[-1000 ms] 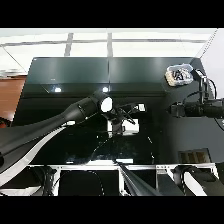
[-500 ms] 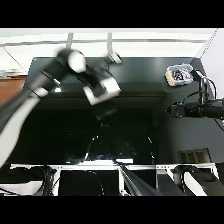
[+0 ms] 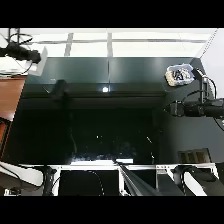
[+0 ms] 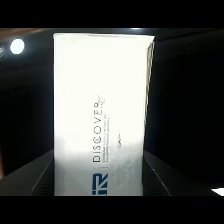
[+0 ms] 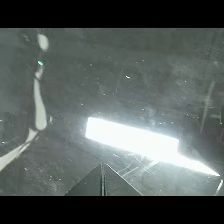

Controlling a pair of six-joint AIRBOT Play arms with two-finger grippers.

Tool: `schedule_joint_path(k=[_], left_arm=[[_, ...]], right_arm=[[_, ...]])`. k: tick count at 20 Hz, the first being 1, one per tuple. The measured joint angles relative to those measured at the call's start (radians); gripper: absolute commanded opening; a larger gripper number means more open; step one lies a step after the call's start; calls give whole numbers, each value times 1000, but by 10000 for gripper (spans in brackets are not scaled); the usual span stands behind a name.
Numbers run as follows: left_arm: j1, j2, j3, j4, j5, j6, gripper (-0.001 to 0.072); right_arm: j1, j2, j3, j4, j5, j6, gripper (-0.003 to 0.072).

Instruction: Fold the box and place the chain.

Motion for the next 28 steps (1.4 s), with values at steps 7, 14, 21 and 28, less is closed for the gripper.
schedule_joint_path(k=[7, 14, 21, 28], left_arm=[[111, -238, 163, -120, -103, 10, 720], [73, -114, 307, -39, -185, -102, 243], [-27, 334, -18, -106, -287, -258, 20], [-246, 855, -829, -164, -12, -319, 21]], right_arm=[[27, 0, 0, 24, -58, 3, 17], [35, 0, 0, 33, -132, -10, 17], [36, -1, 0, 29, -249, -90, 17], [36, -24, -33, -63, -357, -130, 17]])
